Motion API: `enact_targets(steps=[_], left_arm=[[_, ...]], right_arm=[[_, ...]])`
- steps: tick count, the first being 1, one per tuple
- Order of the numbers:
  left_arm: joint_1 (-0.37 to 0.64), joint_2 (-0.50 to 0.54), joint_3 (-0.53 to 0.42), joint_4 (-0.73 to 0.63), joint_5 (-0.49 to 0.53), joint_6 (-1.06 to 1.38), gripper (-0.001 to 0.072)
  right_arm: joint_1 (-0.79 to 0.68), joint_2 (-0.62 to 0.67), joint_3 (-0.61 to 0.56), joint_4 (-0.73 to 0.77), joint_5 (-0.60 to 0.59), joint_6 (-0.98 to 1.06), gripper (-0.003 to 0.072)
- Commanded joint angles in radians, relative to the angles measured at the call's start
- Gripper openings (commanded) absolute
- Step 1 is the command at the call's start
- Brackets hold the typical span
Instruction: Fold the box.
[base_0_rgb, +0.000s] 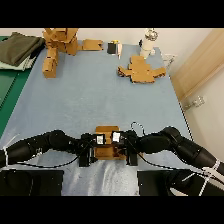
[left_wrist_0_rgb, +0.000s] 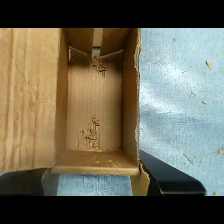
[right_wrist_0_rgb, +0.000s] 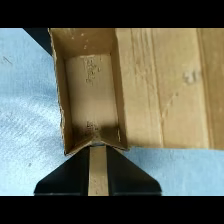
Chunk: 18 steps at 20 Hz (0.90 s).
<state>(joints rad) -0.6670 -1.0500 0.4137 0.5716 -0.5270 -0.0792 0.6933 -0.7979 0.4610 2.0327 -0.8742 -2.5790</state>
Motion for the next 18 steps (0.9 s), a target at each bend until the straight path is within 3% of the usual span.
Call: enact_targets(steps=[1,3,5,6,18], left_arm=[[0.0,0.001,0.0,0.0,0.0,0.0,0.0521],[0.0,0.001,0.0,0.0,0.001,0.0,0.0521],[0.0,0.001,0.0,0.0,0.002,0.0,0.0521],[0.0,0.001,0.0,0.0,0.0,0.0,0.0521],[0.0,0.001,0.0,0.0,0.001,0.0,0.0521]], right_arm=[[0.001,-0.014,0.001,0.037,0.013,-0.015,0.017],[0.001,-0.024,0.001,0.062,0.02,-0.022,0.0197],[0.001,-0.033,0.001,0.091,0.033,-0.034,0.0451],[0.001,-0.038,0.001,0.097,0.033,-0.053,0.0476],[0.0,-0.068,0.001,0.056,0.027,-0.053,0.0479]])
